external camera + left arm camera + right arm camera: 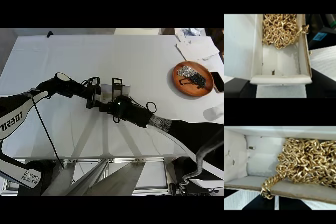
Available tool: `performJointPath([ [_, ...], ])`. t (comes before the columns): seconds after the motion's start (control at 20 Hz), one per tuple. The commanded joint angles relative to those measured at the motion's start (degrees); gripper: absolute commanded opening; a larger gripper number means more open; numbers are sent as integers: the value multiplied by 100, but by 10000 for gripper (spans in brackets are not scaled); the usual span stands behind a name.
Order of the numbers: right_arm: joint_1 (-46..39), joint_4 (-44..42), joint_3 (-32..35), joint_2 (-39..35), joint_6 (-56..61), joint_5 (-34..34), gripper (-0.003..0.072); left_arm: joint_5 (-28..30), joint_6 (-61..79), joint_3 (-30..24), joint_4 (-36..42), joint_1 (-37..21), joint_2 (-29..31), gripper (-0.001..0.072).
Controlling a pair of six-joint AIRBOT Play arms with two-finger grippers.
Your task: Fold the box and place the chain.
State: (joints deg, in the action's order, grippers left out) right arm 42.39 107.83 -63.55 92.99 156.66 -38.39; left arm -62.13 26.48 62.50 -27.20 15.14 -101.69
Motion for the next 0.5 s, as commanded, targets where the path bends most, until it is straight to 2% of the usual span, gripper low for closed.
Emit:
performJointPath([
  [0.0, 39, 42, 0, -92, -68, -160, 10, -26, 7, 0, -13, -2, 4, 221],
  [0.45, 116, 155, -2, -1255, -1023, -444, 12, -26, 7, 0, -15, -2, 4, 221],
])
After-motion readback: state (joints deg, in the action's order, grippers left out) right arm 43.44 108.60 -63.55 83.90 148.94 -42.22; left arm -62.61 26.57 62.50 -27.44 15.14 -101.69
